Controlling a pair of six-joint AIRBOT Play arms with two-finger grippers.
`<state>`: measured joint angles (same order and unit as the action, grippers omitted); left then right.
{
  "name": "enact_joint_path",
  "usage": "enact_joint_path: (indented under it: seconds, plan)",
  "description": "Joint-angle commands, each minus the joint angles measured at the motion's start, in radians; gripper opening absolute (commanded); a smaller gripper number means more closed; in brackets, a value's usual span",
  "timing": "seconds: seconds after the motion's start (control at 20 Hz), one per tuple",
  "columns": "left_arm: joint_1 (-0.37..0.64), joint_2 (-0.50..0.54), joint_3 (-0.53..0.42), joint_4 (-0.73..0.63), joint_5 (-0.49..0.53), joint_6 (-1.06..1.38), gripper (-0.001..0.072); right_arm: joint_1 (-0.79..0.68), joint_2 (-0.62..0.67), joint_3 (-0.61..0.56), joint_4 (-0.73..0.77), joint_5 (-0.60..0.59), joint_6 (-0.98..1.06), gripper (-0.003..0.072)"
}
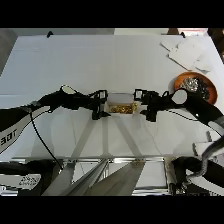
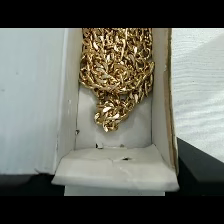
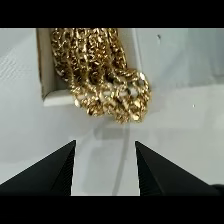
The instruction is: Fold the box and place the chain.
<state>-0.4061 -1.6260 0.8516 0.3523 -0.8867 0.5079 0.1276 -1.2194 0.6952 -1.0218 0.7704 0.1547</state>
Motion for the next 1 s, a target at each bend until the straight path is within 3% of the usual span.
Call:
enact_joint_path:
  seconds: [0.0, 0.25, 0.3, 0.4, 0.45, 0.75, 0.95]
  plan:
    - [0.000, 0.000, 0.000, 0.000, 0.000, 0.000, 0.0322, -0.003, -0.086, -0.001, 0.140, -0.108, -0.139, 0.0419]
    - [-0.001, 0.000, 0.000, 0.000, 0.000, 0.000, 0.0322, -0.003, -0.115, -0.001, 0.218, -0.140, -0.227, 0.0394]
    - [0.000, 0.000, 0.000, 0.000, 0.000, 0.000, 0.0322, -0.003, -0.115, -0.001, 0.218, -0.141, -0.245, 0.0341]
    - [-0.001, 0.000, 0.000, 0.000, 0.000, 0.000, 0.0322, -0.003, -0.115, -0.001, 0.218, -0.152, -0.246, 0.0109]
    - [0.000, 0.000, 0.000, 0.000, 0.000, 0.000, 0.0322, -0.003, -0.115, -0.001, 0.218, -0.159, -0.246, 0.0029]
    - [-0.001, 0.000, 0.000, 0.000, 0.000, 0.000, 0.0322, -0.003, -0.096, -0.001, 0.205, -0.167, -0.174, 0.0010]
    - [-0.001, 0.000, 0.000, 0.000, 0.000, 0.000, 0.0322, -0.003, -0.025, -0.001, 0.107, -0.185, -0.040, 0.0010]
